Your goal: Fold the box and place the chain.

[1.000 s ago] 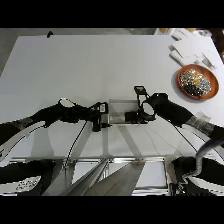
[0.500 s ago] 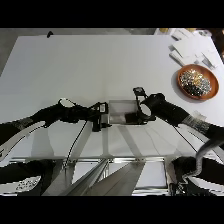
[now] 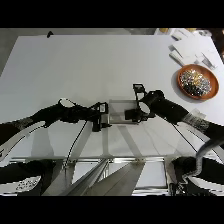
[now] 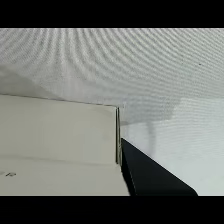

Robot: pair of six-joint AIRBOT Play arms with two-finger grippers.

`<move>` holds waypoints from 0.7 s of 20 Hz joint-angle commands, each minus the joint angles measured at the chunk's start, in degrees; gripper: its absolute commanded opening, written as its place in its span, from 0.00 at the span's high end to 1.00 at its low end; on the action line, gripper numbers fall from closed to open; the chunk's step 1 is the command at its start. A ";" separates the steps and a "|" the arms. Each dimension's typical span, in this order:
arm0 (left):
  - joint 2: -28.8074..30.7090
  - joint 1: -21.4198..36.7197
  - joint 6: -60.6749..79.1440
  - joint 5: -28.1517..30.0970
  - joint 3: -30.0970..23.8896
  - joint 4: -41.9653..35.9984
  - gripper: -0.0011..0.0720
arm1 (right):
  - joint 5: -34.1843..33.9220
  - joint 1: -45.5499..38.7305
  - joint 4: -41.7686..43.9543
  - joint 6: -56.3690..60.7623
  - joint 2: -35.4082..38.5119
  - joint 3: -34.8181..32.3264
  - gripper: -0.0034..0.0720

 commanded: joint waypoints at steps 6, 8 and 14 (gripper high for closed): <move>-0.04 -0.02 -0.02 0.02 -0.02 0.00 0.78 | 1.62 0.00 -0.31 1.77 -1.16 -0.20 0.75; -0.04 -0.02 -0.02 0.02 -0.02 0.00 0.78 | 1.66 0.00 -0.31 1.75 -1.16 -0.22 0.86; -0.04 -0.02 -0.02 0.04 -0.02 0.00 0.78 | 1.62 0.00 1.25 1.73 -1.84 -0.22 0.86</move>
